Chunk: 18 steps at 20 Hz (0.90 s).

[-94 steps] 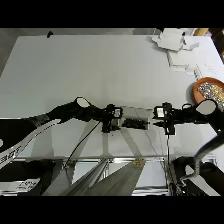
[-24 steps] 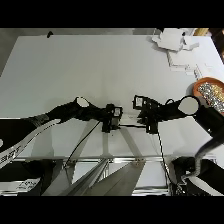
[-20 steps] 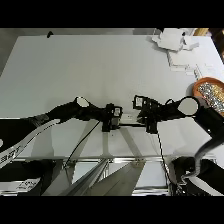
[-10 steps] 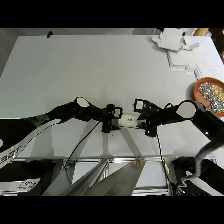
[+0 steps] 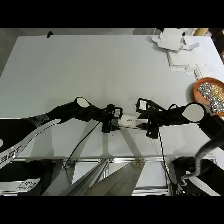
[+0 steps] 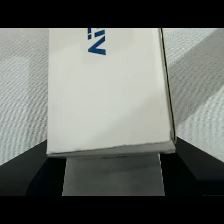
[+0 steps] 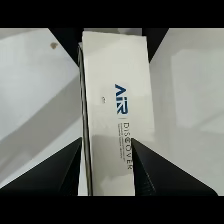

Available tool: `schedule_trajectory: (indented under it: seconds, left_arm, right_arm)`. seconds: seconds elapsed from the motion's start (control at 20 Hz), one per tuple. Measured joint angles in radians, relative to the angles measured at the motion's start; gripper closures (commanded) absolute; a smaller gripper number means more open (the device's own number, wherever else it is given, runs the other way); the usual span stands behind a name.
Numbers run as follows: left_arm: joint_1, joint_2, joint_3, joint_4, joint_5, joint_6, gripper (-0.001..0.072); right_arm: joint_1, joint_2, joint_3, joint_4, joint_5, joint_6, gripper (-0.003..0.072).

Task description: Fold the box and place the chain.

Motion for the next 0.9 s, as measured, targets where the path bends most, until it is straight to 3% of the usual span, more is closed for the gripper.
schedule_trajectory:
  seconds: [0.05, 0.2, 0.9]
  left_arm:
    - [0.0, 0.0, 0.0, 0.0, 0.0, 0.0, 0.0205]
    - [0.0, 0.0, 0.0, -0.001, 0.001, 0.0, 0.0205]
    - [0.0, 0.0, 0.0, -0.001, 0.002, -0.002, 0.0205]
  right_arm:
    - [0.0, 0.006, 0.0, 0.004, 0.001, 0.0, 0.0374]
    - [0.0, 0.015, 0.0, 0.014, 0.0, 0.0, 0.0658]
    - [0.0, -0.08, -0.011, 0.021, 0.031, -0.014, 0.0664]
